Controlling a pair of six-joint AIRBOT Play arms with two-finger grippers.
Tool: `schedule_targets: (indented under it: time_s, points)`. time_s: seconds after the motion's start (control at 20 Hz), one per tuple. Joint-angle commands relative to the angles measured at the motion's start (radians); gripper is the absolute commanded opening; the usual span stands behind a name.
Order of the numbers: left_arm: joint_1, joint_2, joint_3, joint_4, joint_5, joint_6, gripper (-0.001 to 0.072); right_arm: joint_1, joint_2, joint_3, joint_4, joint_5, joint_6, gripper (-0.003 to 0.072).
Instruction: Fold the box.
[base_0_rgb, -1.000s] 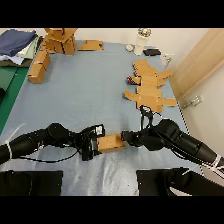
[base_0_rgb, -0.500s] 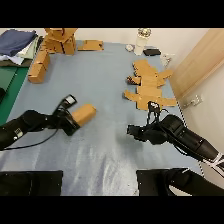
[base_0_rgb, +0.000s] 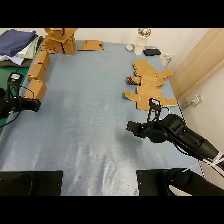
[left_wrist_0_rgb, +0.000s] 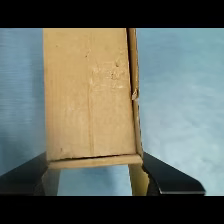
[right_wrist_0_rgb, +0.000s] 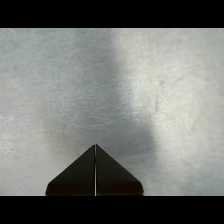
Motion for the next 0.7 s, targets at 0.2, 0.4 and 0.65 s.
schedule_targets:
  time_s: [0.2, 0.4, 0.65]
  points:
    - [0.055, -0.272, 0.203, 0.005, 0.015, -0.055, 0.0463, 0.000, -0.001, 0.000, -0.006, 0.049, 0.000, 0.0004]
    - [0.055, -0.355, 0.284, 0.006, 0.024, -0.056, 0.0462, 0.000, -0.001, 0.000, -0.006, 0.049, 0.000, 0.0003]
    - [0.055, -0.433, 0.362, 0.005, 0.027, -0.061, 0.0462, 0.000, -0.001, 0.000, -0.006, 0.049, 0.000, 0.0004]
